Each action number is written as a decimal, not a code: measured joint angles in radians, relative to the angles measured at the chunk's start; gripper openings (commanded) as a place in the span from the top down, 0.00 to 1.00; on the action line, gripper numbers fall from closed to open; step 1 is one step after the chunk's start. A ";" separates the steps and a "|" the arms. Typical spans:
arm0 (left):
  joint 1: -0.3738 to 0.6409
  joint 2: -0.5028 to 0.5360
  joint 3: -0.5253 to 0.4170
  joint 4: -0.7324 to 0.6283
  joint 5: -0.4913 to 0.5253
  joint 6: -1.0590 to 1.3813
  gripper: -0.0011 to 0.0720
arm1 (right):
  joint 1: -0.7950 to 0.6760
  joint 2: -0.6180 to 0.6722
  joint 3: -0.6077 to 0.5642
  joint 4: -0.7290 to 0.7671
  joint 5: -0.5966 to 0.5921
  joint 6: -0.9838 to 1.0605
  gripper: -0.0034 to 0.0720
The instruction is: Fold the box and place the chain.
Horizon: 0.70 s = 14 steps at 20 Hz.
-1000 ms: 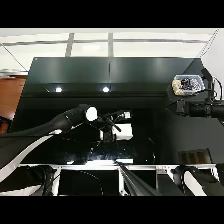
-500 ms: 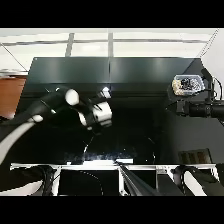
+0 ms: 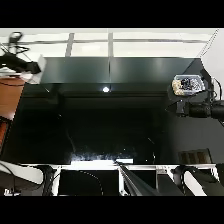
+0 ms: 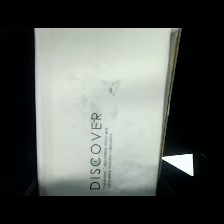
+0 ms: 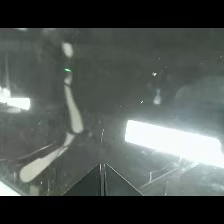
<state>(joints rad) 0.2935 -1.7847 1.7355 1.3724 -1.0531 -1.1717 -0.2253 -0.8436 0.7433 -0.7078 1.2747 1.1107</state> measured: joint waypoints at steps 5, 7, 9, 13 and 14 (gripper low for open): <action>0.078 -0.246 0.257 -0.051 0.006 -0.087 0.76 | 0.000 0.000 0.000 0.000 -0.055 0.019 0.90; 0.082 -0.306 0.300 -0.087 0.019 -0.094 0.76 | 0.000 0.000 0.000 0.000 -0.060 0.035 0.90; 0.078 -0.343 0.323 -0.106 -0.002 -0.080 0.76 | 0.000 0.000 0.000 0.000 -0.062 0.043 0.90; 0.047 -0.375 0.341 -0.076 -0.044 -0.034 0.71 | 0.000 0.000 0.000 -0.002 -0.066 0.050 0.90; 0.037 -0.378 0.343 -0.053 -0.053 -0.024 0.54 | 0.000 0.000 0.000 -0.002 -0.065 0.050 0.90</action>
